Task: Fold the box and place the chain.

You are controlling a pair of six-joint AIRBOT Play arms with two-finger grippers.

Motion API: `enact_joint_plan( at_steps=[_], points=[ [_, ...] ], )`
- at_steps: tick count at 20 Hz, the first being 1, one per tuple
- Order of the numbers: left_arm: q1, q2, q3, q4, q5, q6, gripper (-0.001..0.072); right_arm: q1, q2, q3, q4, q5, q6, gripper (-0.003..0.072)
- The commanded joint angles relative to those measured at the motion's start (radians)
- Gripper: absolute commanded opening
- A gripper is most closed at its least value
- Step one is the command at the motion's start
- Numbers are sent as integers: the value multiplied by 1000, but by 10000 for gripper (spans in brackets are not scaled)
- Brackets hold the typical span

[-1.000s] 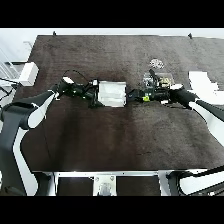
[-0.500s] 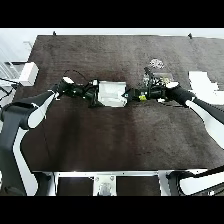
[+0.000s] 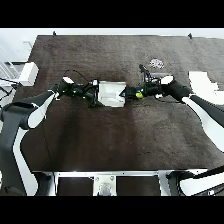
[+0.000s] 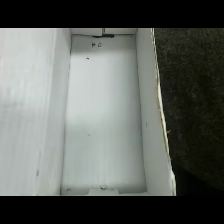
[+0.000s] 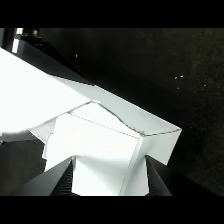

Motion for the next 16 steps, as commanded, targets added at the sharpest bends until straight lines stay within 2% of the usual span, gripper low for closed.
enact_joint_plan(
  at_steps=[1,2,3,6,9,11,12,16],
  points=[
    [0,0,0,0,0,0,298,21,0,34,-124,-4,139,512],
    [1,0,0,0,0,0,298,25,0,35,-132,-9,144,458],
    [0,0,0,0,0,0,298,31,0,37,-133,-18,151,364],
    [0,0,0,0,0,0,298,53,0,51,-159,-27,166,365],
    [0,0,0,0,0,0,298,76,0,62,-258,-29,227,370],
    [0,0,0,0,0,0,298,85,0,62,-327,-29,271,422],
    [0,0,0,0,0,0,298,88,0,62,-359,-27,305,422],
    [1,0,0,0,0,0,298,100,0,63,-393,-23,328,424]
  ],
)
